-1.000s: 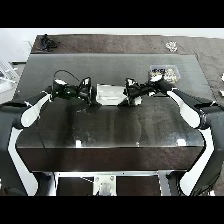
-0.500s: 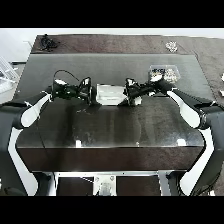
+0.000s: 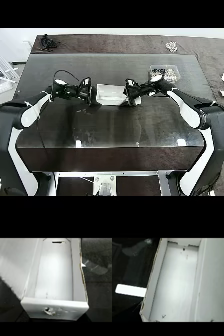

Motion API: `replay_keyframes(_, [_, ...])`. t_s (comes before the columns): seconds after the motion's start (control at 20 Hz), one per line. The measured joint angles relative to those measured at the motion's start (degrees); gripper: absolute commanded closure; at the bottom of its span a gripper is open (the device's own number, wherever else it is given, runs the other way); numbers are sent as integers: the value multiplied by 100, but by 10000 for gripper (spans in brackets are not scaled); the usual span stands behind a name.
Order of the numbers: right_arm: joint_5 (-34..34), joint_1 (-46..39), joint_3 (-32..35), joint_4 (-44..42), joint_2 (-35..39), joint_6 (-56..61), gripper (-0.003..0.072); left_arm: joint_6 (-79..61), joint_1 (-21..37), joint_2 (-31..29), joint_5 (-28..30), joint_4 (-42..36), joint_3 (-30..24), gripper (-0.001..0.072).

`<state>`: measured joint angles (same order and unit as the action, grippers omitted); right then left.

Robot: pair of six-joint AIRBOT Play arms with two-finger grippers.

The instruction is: Fold the box and place the chain.

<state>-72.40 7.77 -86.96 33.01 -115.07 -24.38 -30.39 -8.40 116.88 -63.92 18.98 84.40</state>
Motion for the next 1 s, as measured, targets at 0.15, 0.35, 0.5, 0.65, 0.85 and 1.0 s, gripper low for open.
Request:
replay_keyframes(0.15, [4,-164,0,284,192,385,-28,7,2,0,55,-37,4,342])
replay_keyframes(0.35, [22,-503,0,713,629,981,-27,31,7,0,74,-44,4,342])
replay_keyframes(0.5, [-122,-745,0,811,962,1390,56,24,7,0,20,-13,4,342])
replay_keyframes(0.65, [-667,-807,0,741,1128,1624,673,17,7,0,2,-2,4,342])
replay_keyframes(0.85, [-1222,-680,0,302,1207,1753,673,24,4,0,-13,2,4,342])
replay_keyframes(1.0, [-1123,-503,0,-203,1224,1786,673,26,4,0,-15,2,4,342])
